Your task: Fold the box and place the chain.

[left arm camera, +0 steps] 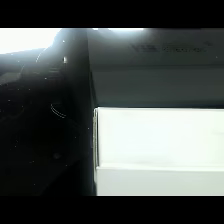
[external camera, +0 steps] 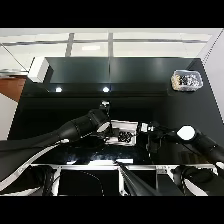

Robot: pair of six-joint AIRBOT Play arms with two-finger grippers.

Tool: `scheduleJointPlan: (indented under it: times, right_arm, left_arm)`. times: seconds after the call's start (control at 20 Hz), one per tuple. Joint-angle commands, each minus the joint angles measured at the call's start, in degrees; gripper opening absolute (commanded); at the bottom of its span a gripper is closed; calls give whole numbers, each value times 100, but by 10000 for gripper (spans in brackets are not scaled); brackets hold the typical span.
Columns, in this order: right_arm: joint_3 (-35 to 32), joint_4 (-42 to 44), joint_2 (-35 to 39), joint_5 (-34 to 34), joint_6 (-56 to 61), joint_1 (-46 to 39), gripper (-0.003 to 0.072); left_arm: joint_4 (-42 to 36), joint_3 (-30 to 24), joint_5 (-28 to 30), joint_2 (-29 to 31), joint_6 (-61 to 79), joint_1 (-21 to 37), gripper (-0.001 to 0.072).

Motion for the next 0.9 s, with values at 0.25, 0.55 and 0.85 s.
scheduleJointPlan:
  times: [0.25,0.55,0.85]
  right_arm:
    - [-46,645,-376,-675,-872,197,530]
    - [-46,605,-352,-619,-363,195,128]
    - [175,-883,372,129,1847,122,30]
  left_arm:
    - [0,0,-2,-4,2,2,30]
    - [0,0,-2,-4,0,2,30]
    - [2,0,-2,-4,0,2,30]
